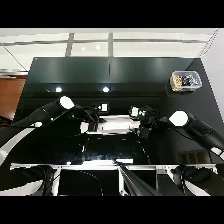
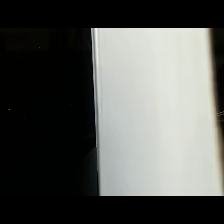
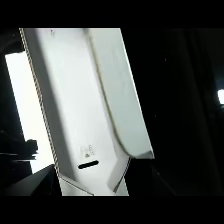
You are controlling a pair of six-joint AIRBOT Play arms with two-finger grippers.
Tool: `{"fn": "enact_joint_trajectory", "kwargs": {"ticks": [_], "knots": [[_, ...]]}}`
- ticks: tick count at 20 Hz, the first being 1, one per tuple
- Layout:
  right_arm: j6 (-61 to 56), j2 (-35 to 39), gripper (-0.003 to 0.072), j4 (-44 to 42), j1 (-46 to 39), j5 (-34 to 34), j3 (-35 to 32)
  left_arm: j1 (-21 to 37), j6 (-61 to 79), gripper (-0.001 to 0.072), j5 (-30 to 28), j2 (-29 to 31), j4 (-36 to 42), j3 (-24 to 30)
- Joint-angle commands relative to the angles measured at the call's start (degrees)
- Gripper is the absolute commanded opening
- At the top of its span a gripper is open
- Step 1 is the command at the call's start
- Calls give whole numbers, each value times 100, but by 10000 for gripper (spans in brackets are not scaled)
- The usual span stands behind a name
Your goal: Fold the box and place the chain.
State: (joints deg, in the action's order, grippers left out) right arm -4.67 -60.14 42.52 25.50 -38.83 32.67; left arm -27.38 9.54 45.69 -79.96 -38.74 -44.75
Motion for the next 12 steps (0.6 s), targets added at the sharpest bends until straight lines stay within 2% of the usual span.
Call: {"fn": "enact_joint_trajectory", "kwargs": {"ticks": [1,5,12], "knots": [[800,-232,716,-560,-15,35,2,-4,7,23,0,0,2,4],[1519,-522,716,-1150,-118,-282,0,-4,7,23,0,0,0,4],[2118,-1128,716,-1390,-289,-529,-22,-4,7,24,0,0,37,4]]}}
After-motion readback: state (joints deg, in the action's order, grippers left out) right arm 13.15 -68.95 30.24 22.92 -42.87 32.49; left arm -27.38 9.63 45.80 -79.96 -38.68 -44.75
